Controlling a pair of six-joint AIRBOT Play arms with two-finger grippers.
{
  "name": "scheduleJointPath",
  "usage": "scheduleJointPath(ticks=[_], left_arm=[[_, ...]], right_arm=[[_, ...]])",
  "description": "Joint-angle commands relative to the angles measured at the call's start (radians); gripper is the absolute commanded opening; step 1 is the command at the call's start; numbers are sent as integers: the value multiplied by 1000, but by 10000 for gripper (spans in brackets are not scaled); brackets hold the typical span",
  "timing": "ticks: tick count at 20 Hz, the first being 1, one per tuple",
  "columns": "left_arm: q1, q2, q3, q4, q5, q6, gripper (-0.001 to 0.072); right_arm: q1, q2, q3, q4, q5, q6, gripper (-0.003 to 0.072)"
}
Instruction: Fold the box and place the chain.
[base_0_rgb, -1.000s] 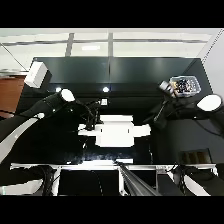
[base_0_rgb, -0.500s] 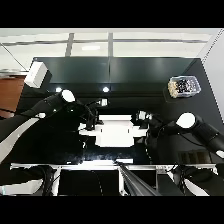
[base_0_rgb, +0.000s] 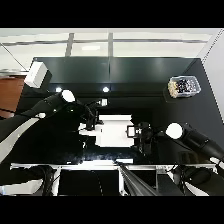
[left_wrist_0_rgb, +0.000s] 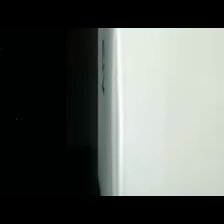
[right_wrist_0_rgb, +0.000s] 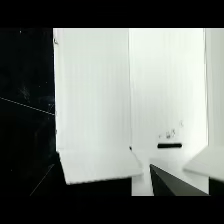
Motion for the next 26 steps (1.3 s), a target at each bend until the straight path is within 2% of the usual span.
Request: scheduleJointPath(ticks=[1, 6, 13, 16, 19, 26], left_arm=[[0, 0, 0, 0, 2, -1, 26], [0, 0, 0, 0, 0, -1, 26], [0, 0, 0, 0, -2, -1, 26], [0, 0, 0, 0, -2, 0, 26], [0, 0, 0, 0, -3, -1, 26], [0, 0, 0, -13, -10, -1, 26]], right_arm=[[66, -16, -1, -26, -71, -39, 691], [129, -56, -1, -25, -115, -31, 691], [132, -54, 5, -34, -174, 100, 690], [132, -44, 18, -118, -173, 209, 690], [132, -16, 20, -203, -174, 275, 690], [131, 80, 20, -201, -215, 361, 690]])
